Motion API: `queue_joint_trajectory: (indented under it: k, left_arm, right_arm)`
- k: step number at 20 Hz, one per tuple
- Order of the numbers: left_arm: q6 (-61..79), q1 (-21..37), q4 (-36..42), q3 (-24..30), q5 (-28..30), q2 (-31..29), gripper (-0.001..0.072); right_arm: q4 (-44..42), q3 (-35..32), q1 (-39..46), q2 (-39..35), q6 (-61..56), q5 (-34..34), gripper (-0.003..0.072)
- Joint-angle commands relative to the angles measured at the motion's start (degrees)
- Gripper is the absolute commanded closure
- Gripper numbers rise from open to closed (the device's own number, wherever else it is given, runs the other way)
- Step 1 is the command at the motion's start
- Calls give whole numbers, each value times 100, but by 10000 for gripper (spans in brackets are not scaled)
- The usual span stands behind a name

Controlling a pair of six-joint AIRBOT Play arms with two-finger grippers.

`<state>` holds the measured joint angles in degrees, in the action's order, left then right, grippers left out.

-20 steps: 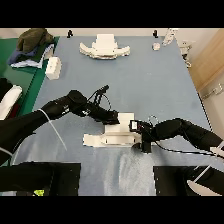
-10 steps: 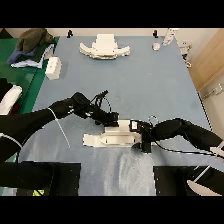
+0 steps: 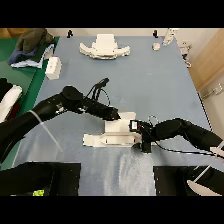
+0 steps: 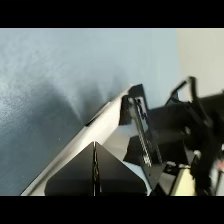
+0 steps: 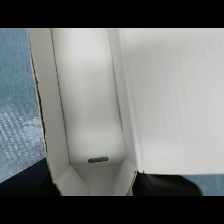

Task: Fold the box.

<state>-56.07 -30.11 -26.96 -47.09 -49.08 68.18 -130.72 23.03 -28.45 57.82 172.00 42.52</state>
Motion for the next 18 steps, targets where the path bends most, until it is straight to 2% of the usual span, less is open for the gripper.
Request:
queue_joint_trajectory:
  k: [1,6,9,12,13,14,18]
  left_arm:
    - [262,-31,-1174,-4,-326,-1067,701]
    - [282,-597,-2721,476,-702,-2415,701]
    - [374,-988,-3436,815,-699,-2809,700]
    - [1266,-782,-3379,1071,-704,-2900,693]
    - [1821,-625,-3281,1187,-695,-2868,399]
    - [2365,-424,-3091,1338,-605,-2798,25]
    - [3657,129,-2634,1644,-476,-2264,6]
  right_arm:
    - [-2,-2,2,2,0,0,157]
    - [-2,-2,2,2,0,0,157]
    - [-2,-2,2,2,0,0,157]
    - [-2,-2,2,2,0,-2,157]
    - [-2,-2,2,2,0,-2,157]
    - [-2,-2,2,2,0,0,157]
    - [-2,-2,2,2,0,0,157]
